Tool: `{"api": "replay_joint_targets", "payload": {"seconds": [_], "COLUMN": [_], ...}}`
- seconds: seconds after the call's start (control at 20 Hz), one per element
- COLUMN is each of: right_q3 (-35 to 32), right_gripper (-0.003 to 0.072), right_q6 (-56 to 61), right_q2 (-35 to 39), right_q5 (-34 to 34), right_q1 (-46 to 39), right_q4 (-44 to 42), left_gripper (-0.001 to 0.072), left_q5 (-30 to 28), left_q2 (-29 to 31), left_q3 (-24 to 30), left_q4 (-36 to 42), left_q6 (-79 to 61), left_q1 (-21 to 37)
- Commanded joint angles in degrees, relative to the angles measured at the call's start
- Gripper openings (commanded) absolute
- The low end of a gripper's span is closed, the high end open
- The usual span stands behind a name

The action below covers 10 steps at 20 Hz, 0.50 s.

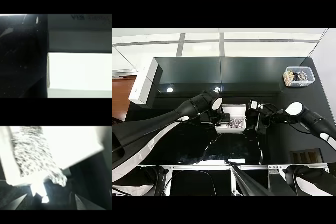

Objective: Fold the box and place the chain.

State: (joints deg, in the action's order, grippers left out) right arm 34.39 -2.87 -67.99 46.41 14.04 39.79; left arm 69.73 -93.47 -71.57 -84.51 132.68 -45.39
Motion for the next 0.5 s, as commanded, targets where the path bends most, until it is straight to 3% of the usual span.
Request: {"api": "replay_joint_targets", "payload": {"seconds": [0.0,0.1,0.15,0.2,0.25,0.45], "right_q3": [-0.15,-0.11,-0.07,-0.04,0.0,0.13], "right_gripper": [0.0652,0.0438,0.0422,0.035,0.0319,0.0318], "right_q6": [-17.73,-19.28,-19.28,-19.28,-19.3,-19.26], "right_q2": [-3.56,-3.98,-4.17,-4.37,-4.52,-5.2], "right_q5": [-0.44,-0.39,-0.46,-0.7,-0.85,-3.02], "right_q1": [0.37,0.37,0.37,0.37,0.37,0.37], "right_q4": [-8.66,-9.18,-9.11,-9.11,-9.14,-9.14], "left_gripper": [0.0034,0.0034,0.0034,0.0034,0.0034,0.0034], "left_q5": [0.02,0.02,0.04,0.02,0.02,0.02], "left_q2": [-0.02,-0.02,-0.02,-0.02,-0.02,-0.02], "left_q3": [0.0,0.0,0.0,0.0,0.0,0.0], "left_q4": [0.0,0.0,0.0,0.0,-0.02,0.0], "left_q6": [-0.02,-0.02,-0.02,-0.02,-0.02,-0.02], "left_q1": [0.02,0.02,0.02,0.02,0.02,0.02]}}
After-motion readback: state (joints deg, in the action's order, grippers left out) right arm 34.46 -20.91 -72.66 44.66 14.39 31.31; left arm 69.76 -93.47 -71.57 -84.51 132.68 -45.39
